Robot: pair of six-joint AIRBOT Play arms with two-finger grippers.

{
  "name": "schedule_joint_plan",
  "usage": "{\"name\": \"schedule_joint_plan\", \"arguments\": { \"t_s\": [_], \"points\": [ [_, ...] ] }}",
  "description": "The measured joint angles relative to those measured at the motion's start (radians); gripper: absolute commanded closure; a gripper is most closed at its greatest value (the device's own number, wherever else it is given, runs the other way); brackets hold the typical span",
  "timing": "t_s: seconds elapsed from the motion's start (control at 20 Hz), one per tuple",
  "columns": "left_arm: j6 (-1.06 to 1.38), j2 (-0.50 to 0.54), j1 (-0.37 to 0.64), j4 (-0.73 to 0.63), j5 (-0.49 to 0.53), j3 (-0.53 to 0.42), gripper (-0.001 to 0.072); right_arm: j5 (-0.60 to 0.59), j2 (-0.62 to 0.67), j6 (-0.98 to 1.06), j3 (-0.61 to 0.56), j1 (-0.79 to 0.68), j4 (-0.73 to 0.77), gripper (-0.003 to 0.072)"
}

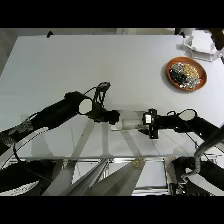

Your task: Fold the box and place the chain.

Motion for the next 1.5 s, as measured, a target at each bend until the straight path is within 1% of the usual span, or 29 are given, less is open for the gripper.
{"name": "schedule_joint_plan", "arguments": {
  "t_s": [0.2,0.35,0.45,0.75,1.1,1.4,1.45,1.5],
  "points": [
    [-0.088,-0.059,-0.033,0.045,-0.122,0.098,0.0214,0.0,0.0,0.0,0.0,0.0,0.0,0.0461],
    [-0.141,-0.089,-0.056,0.057,-0.166,0.126,0.0214,0.0,0.0,0.0,0.0,0.0,0.0,0.0461],
    [-0.169,-0.099,-0.068,0.067,-0.177,0.135,0.0214,0.0,0.0,0.0,0.0,0.0,0.0,0.0461],
    [-0.223,-0.137,-0.096,0.076,-0.172,0.143,0.0214,0.0,0.0,0.0,0.0,0.0,0.0,0.0461],
    [-0.262,-0.158,-0.11,0.079,-0.113,0.143,0.0215,0.0,0.0,0.0,0.0,0.0,0.0,0.0461],
    [-0.267,-0.17,-0.121,0.087,-0.096,0.143,0.0215,0.0,0.0,0.0,0.0,0.0,0.0,0.0461],
    [-0.267,-0.173,-0.123,0.088,-0.094,0.143,0.022,0.0,0.0,0.0,0.0,0.0,0.0,0.0461],
    [-0.268,-0.176,-0.125,0.089,-0.093,0.143,0.0242,0.0,0.0,0.0,0.0,0.0,0.0,0.0461]
  ]
}}
